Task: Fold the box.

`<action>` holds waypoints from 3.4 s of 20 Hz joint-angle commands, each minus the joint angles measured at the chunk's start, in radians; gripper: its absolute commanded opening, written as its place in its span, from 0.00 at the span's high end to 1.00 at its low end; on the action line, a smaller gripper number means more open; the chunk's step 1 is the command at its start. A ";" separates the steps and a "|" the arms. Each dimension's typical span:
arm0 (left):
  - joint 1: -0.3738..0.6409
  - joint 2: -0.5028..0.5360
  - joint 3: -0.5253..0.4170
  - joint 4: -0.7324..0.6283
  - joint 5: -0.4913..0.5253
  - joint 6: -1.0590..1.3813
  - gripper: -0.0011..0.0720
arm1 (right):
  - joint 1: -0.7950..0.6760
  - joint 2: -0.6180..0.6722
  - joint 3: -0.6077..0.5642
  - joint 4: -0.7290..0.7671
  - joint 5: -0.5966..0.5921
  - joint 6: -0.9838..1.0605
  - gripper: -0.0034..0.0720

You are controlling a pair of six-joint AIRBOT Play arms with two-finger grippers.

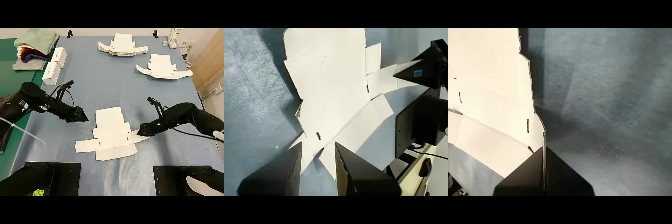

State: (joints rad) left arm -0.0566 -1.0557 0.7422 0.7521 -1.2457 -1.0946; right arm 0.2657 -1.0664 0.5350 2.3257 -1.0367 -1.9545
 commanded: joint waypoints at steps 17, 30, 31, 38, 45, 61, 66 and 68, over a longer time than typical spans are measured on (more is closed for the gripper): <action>-0.006 -0.499 0.096 -0.334 -0.022 0.343 0.57 | 0.085 0.094 -0.061 0.000 0.113 0.051 0.95; -0.125 -0.508 0.205 -0.216 -0.123 0.424 0.76 | 0.085 0.093 -0.061 -0.006 0.112 0.051 0.95; -0.126 -0.508 0.205 -0.193 -0.126 0.422 0.76 | 0.085 0.093 -0.061 -0.007 0.112 0.051 0.95; -0.127 -0.508 0.205 -0.169 -0.144 0.429 0.84 | 0.085 0.093 -0.061 -0.008 0.115 0.051 0.95; -0.139 -0.508 0.205 -0.188 -0.137 0.482 0.97 | 0.085 0.093 -0.061 -0.019 0.140 0.050 0.60; -0.272 -0.164 0.118 -0.251 0.194 1.040 0.98 | 0.085 0.103 0.267 -1.069 0.052 0.930 0.42; -0.408 0.004 -0.113 -0.289 0.415 1.220 0.97 | 0.085 0.103 0.302 -1.048 0.046 0.981 0.42; -0.459 0.014 -0.153 -0.288 0.472 1.266 0.97 | 0.085 0.103 0.302 -1.024 0.047 0.987 0.42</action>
State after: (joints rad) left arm -0.4450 -1.0931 0.6739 0.4740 -0.9039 0.0677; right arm 0.3511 -0.9638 0.8230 1.2854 -0.9867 -1.0046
